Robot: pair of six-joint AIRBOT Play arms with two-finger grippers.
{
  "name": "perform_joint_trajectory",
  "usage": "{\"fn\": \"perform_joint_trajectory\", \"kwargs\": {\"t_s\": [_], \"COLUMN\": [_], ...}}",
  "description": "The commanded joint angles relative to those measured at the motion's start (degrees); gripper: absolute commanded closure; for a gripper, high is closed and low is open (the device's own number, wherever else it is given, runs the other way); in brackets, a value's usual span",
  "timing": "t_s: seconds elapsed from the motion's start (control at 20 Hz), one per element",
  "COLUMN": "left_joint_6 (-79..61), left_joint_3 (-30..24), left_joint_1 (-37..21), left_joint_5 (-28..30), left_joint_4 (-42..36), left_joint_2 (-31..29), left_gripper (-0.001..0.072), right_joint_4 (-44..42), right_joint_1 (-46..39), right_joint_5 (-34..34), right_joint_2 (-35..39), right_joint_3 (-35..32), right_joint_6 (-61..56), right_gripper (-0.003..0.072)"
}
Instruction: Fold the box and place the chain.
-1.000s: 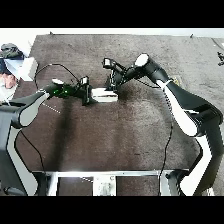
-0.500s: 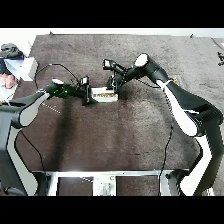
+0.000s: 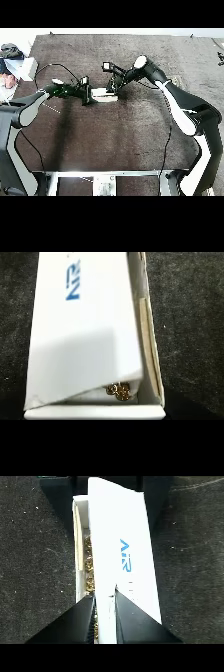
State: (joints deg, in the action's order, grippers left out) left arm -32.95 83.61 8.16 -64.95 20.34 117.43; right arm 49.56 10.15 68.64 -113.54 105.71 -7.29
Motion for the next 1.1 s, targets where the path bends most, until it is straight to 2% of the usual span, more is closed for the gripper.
{"fn": "perform_joint_trajectory", "kwargs": {"t_s": [0.0,0.4,0.5,0.75,0.95,1.0,1.05], "left_joint_6": [-0.11,-0.11,-0.11,-0.11,-0.11,-0.11,-0.11], "left_joint_3": [0.00,0.00,0.00,0.00,0.00,0.00,0.00], "left_joint_1": [0.00,0.00,0.00,0.00,0.00,0.00,0.00], "left_joint_5": [-0.04,-0.04,-0.04,-0.04,-0.04,-0.04,-0.04], "left_joint_4": [0.04,0.04,0.04,0.04,0.04,0.04,0.04], "left_joint_2": [0.04,0.04,0.04,0.04,0.04,0.02,0.02], "left_gripper": [0.0435,0.0435,0.0435,0.0435,0.0435,0.0435,0.0435], "right_joint_4": [0.20,0.20,0.20,-0.61,-9.16,-10.43,-10.88], "right_joint_1": [0.04,0.04,0.00,-0.09,-1.44,-2.03,-2.58], "right_joint_5": [1.33,4.87,5.16,3.98,3.15,3.10,3.08], "right_joint_2": [-0.66,-1.01,-1.42,-0.70,1.55,1.53,1.40], "right_joint_3": [-0.02,-0.02,-0.04,0.00,0.02,0.00,0.00], "right_joint_6": [-0.50,-1.38,-1.53,-1.51,-1.49,-1.49,-1.53], "right_gripper": [0.0510,0.0507,0.0343,0.0344,0.0344,0.0372,0.0464]}}
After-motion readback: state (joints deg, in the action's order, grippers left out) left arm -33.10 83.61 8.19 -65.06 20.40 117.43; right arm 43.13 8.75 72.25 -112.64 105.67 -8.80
